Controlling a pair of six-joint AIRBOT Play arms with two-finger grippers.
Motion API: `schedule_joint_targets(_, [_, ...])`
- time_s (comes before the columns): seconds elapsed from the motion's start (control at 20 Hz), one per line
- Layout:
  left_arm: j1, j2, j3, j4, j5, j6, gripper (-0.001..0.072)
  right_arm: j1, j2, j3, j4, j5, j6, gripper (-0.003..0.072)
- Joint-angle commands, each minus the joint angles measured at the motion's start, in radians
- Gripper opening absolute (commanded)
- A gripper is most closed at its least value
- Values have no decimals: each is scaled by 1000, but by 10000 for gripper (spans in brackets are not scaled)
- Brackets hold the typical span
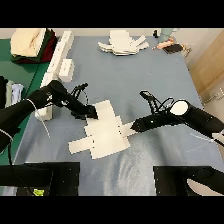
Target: Fold the box.
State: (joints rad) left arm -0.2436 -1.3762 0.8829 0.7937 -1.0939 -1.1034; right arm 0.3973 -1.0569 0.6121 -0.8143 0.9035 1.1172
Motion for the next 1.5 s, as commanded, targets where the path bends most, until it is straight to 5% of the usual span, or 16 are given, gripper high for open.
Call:
schedule_joint_targets(0.0, [2,-12,0,-109,-100,148,462,2,1,0,-12,1,1,2])
schedule_joint_targets(0.1, [5,-12,0,-109,-126,173,365,2,1,0,-16,3,1,2])
schedule_joint_targets(0.4, [60,-12,0,-116,-130,193,355,2,1,0,-16,4,1,3])
schedule_joint_targets(0.55, [71,-12,0,-155,-128,236,171,2,1,0,-16,4,1,2])
schedule_joint_targets(0.75, [69,-12,0,-171,-130,259,167,2,1,0,-16,4,1,2])
schedule_joint_targets(0.8, [69,-12,0,-171,-131,260,16,2,1,0,-16,4,1,3])
schedule_joint_targets(0.9, [67,-12,0,-178,-141,262,20,2,1,0,-16,4,1,8])
schedule_joint_targets(0.95, [62,-12,0,-186,-138,261,20,2,1,0,-16,4,1,93])
schedule_joint_targets(1.1, [39,-12,6,-211,-85,349,19,-5,4,2,-16,1,10,119])
schedule_joint_targets(1.2, [10,-8,19,-214,-34,509,18,-37,12,19,-41,0,73,454])
schedule_joint_targets(1.45, [-136,97,19,-217,217,806,16,-190,89,135,-239,62,282,485])
